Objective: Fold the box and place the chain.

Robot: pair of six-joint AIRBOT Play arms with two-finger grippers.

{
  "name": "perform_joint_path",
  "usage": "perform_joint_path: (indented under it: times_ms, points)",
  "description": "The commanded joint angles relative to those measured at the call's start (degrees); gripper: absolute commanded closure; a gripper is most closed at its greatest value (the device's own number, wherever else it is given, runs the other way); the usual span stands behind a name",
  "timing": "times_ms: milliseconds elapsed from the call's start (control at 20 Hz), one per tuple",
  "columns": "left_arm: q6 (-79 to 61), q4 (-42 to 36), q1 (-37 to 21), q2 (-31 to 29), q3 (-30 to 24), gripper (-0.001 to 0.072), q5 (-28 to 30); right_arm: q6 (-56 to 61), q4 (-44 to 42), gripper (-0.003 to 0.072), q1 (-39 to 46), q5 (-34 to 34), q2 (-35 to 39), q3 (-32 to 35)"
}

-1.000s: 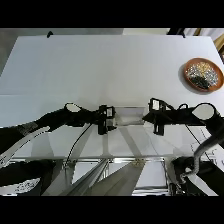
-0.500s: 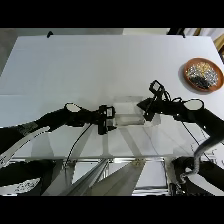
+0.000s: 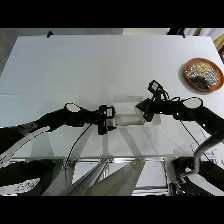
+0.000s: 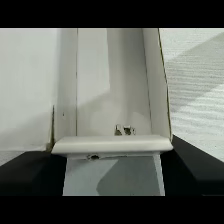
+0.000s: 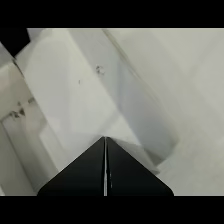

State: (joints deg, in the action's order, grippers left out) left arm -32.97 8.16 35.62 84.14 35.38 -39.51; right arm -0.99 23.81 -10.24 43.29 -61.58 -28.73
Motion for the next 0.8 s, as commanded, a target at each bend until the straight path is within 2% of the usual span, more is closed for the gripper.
perform_joint_path:
  times_ms: [0,100,250,300,350,400,450,650,750]
  points:
    - [-0.02,0.0,-0.04,-0.02,0.04,0.0456,0.0,0.61,3.91,0.0677,-0.04,5.42,7.52,-0.44]
    - [-0.02,0.0,-0.04,-0.04,0.04,0.0456,-0.02,0.5,14.25,0.0677,-0.04,7.67,12.46,-0.46]
    - [-0.02,0.0,-0.04,-0.04,0.04,0.0456,-0.02,1.6,40.63,0.0677,-0.04,10.32,16.33,-0.44]
    - [-0.02,0.0,-0.04,-0.04,0.04,0.0456,-0.09,3.74,46.16,0.0676,0.02,10.99,15.91,-0.28]
    - [-0.04,0.0,-0.04,-0.04,0.04,0.0456,-0.13,4.09,48.61,0.0652,0.0,10.67,15.28,-0.09]
    - [-0.02,0.0,-0.04,-0.04,0.04,0.0456,-0.17,3.19,47.87,0.053,-0.07,9.68,14.08,-0.04]
    - [-0.02,0.0,-0.04,-0.04,0.04,0.0456,-0.15,2.05,45.99,0.0448,-0.48,8.04,12.55,-0.07]
    - [-0.02,0.0,-0.04,-0.04,0.04,0.0456,-0.17,-3.34,44.28,0.044,-2.34,3.41,7.43,-0.07]
    - [-0.02,0.0,-0.04,-0.04,0.04,0.0456,-0.17,-5.84,42.45,0.0483,-2.32,3.87,6.1,-0.07]
